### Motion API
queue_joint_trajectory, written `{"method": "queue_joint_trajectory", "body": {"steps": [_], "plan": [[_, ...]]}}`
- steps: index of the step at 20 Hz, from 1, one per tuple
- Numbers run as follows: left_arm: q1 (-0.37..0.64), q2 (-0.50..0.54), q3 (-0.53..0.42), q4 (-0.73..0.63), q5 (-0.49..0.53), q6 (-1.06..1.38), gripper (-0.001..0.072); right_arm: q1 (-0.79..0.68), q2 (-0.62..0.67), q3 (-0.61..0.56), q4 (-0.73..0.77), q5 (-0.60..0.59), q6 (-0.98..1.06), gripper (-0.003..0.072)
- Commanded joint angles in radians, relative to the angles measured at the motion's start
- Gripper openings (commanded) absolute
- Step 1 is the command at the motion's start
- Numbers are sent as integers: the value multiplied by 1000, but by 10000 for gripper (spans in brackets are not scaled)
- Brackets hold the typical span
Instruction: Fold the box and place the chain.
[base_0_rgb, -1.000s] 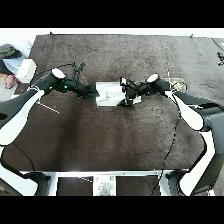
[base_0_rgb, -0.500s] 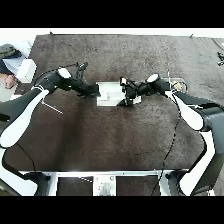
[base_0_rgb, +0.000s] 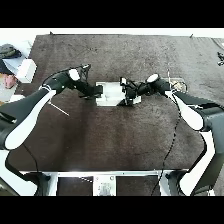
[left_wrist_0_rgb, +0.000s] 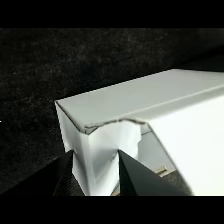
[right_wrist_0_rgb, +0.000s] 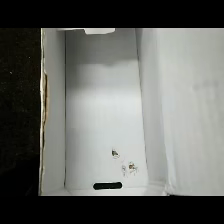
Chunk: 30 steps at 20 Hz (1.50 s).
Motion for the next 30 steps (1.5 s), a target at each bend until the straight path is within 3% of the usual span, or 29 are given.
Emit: {"method": "queue_joint_trajectory", "body": {"steps": [1, 5, 11, 17, 29, 30], "plan": [[-26, -44, 84, 103, -95, -111, 305, 0, 0, 0, 0, 0, 0, 309], [-46, -77, 175, 214, -197, -216, 304, 0, 0, 0, 0, 0, 0, 309], [-85, -159, 305, 265, -302, -271, 304, 0, 0, 0, 0, 0, 0, 309], [-125, -248, 465, 447, -452, -397, 302, 0, 0, 0, 0, 0, 0, 309], [-143, -282, 479, 488, -432, -429, 282, 1, 0, 0, 0, 0, 0, 309], [-143, -282, 479, 489, -434, -429, 219, 1, 0, 0, 0, 0, 0, 309]]}}
